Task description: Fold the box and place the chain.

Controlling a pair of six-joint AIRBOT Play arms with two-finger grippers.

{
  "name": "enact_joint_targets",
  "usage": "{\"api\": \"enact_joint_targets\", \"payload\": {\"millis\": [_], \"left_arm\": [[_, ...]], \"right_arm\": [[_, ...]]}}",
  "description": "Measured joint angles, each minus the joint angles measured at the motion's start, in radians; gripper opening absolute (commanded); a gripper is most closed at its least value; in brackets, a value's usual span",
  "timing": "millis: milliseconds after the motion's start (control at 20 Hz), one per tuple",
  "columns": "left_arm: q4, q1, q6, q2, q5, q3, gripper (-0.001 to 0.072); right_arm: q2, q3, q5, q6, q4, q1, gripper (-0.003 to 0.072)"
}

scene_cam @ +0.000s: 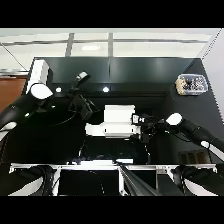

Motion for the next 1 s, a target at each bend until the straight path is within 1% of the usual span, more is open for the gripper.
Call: {"api": "enact_joint_targets", "payload": {"millis": [50, 100, 150, 300, 450, 550, 600, 750, 850, 900, 1000], "left_arm": [[-0.029, 0.008, 0.049, 0.026, 0.006, -0.031, 0.0115], [-0.048, 0.01, 0.113, 0.045, 0.002, -0.067, 0.0459], [-0.051, 0.006, 0.172, 0.056, -0.003, -0.098, 0.0707], [-0.014, -0.031, 0.317, 0.063, 0.032, -0.174, 0.0708], [0.072, -0.095, 0.42, 0.037, 0.089, -0.204, 0.0701], [0.105, -0.14, 0.467, 0.016, 0.119, -0.212, 0.0682], [0.109, -0.16, 0.482, 0.006, 0.134, -0.215, 0.0644], [0.063, -0.194, 0.507, -0.016, 0.166, -0.22, 0.0264], [0.031, -0.203, 0.518, -0.023, 0.183, -0.221, 0.0249], [0.021, -0.206, 0.519, -0.026, 0.196, -0.222, 0.0215], [-0.002, -0.209, 0.525, -0.029, 0.219, -0.222, 0.0215]], "right_arm": [[0.0, 0.0, 0.0, 0.0, 0.0, 0.0, 0.0403], [0.0, 0.0, 0.0, 0.0, 0.0, 0.0, 0.0403], [0.0, 0.0, 0.0, 0.0, 0.0, 0.0, 0.0403], [0.0, 0.0, 0.0, -0.001, 0.0, 0.0, 0.0403], [0.0, 0.0, 0.0, -0.001, -0.001, 0.0, 0.0403], [0.0, 0.0, 0.001, -0.001, -0.001, 0.0, 0.0403], [0.0, 0.0, 0.001, -0.001, -0.001, 0.0, 0.0403], [0.0, 0.0, 0.001, -0.001, -0.001, 0.0, 0.0403], [0.0, 0.0, 0.001, -0.002, -0.001, 0.0, 0.0403], [0.0, 0.0, 0.001, -0.002, -0.001, 0.0, 0.0403], [0.0, 0.0, 0.001, -0.002, -0.001, 0.0, 0.0403]]}}
